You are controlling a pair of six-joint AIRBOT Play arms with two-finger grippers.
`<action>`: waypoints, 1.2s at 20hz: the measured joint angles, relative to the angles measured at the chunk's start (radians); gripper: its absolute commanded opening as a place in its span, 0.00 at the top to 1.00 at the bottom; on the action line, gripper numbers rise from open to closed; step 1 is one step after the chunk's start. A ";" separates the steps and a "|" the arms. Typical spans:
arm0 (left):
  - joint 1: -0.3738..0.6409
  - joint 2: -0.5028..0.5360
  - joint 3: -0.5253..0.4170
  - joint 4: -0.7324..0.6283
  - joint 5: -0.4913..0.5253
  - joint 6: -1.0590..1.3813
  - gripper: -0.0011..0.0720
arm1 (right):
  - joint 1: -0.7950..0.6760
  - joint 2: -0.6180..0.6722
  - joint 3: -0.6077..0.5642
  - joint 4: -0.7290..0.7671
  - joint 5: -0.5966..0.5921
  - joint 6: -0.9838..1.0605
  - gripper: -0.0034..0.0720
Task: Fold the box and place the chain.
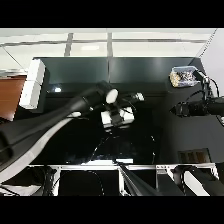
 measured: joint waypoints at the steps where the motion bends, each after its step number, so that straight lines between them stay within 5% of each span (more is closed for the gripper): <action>1: 0.031 0.032 0.005 0.012 -0.047 -0.049 0.54 | 0.000 0.000 0.000 0.000 0.001 0.000 0.93; 6: 0.267 0.253 -0.053 0.066 -0.261 -0.290 0.54 | 0.000 0.000 0.000 0.000 0.002 0.000 0.93; 13: 0.855 0.603 -0.488 0.141 -0.273 -0.420 0.53 | 0.000 0.000 0.000 0.000 0.002 0.000 0.93; 19: 1.242 0.640 -0.615 0.193 -0.166 -0.343 0.53 | 0.000 0.000 0.000 0.003 0.000 0.000 0.93; 24: 1.393 0.605 -0.628 0.142 -0.068 -0.188 0.53 | 0.000 0.000 0.000 0.003 0.000 0.007 0.93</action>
